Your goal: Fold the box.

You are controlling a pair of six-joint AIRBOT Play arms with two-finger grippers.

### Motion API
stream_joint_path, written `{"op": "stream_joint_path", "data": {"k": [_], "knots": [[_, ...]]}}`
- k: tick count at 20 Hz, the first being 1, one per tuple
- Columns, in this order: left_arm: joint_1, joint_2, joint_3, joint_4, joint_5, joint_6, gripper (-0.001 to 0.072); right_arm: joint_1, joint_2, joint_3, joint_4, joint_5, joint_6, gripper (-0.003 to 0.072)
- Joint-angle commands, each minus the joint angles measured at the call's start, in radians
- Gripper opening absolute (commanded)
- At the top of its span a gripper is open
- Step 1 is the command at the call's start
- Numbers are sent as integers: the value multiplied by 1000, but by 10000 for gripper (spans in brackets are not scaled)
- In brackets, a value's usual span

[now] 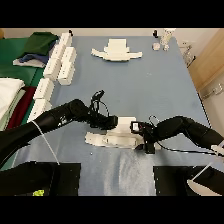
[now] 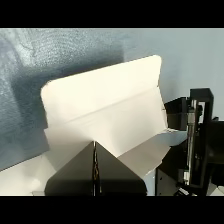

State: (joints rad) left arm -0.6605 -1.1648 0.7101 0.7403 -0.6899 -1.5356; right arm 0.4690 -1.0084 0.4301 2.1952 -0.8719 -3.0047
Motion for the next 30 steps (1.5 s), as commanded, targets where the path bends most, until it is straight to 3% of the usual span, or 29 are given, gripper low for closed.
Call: {"op": "stream_joint_path", "data": {"k": [1,7,12,15,18,22,27,30], "knots": [[1,-23,0,8,-22,2,12,0,0,1,0,0,0,508],[1,-88,0,19,-18,47,12,0,0,1,0,0,0,508],[29,-38,33,25,-48,160,12,0,0,1,0,0,0,508],[79,60,34,49,-103,186,12,0,0,1,0,0,0,508],[129,158,33,133,-221,187,12,0,0,1,0,0,0,508],[137,298,5,231,-343,237,11,0,0,1,0,0,0,508],[239,589,-202,254,-396,310,11,0,0,1,0,0,0,508],[304,644,-280,249,-478,581,12,0,0,1,0,0,0,508]]}}
